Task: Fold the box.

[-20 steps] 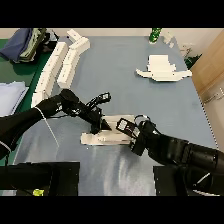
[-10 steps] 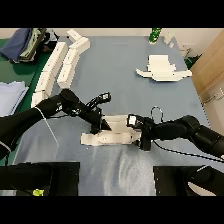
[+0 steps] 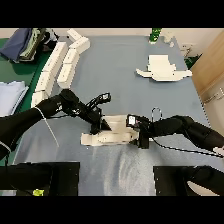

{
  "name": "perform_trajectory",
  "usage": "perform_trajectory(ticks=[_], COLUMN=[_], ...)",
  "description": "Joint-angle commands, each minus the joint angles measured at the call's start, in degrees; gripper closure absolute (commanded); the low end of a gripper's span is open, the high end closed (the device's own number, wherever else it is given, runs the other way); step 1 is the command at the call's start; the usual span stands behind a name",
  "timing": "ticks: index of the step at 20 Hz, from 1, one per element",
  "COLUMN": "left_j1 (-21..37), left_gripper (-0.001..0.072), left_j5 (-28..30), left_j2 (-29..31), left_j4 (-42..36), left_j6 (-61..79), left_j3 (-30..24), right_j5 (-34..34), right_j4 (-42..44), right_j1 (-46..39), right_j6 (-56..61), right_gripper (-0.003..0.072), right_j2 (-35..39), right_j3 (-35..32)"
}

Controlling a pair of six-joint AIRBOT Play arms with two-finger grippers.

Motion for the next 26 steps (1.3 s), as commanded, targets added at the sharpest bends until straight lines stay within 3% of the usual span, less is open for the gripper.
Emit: perform_trajectory(ticks=[1,13,14,16,20,26], left_j1=[0.04,0.04,0.04,0.04,0.04,0.04], left_gripper=[0.0695,0.0695,0.0695,0.0695,0.0695,0.0695], left_j5=[-0.02,-0.02,-0.04,-0.04,-0.04,-0.02], left_j2=[-0.04,-0.04,-0.04,-0.04,-0.04,-0.04], left_j4=[0.00,0.00,0.00,0.00,0.00,0.00], left_j6=[0.02,0.02,0.02,0.02,0.02,0.02], left_j3=[0.00,0.00,0.00,0.00,0.00,0.00], right_j5=[-0.42,-0.94,-0.94,-1.64,-1.62,-1.57], right_j4=[0.48,1.33,1.33,1.44,1.38,1.36], right_j1=[-0.07,-0.07,-0.07,-0.02,-0.02,0.00], right_j6=[-0.24,-2.10,-2.10,-2.08,-2.12,-2.71], right_gripper=[-0.0034,-0.0025,-0.0010,0.0141,0.0178,0.0169], right_j2=[-0.37,-4.59,-4.59,-4.59,-4.59,-4.57], right_j3=[-0.07,-0.63,-0.63,-0.63,-0.63,-0.61])
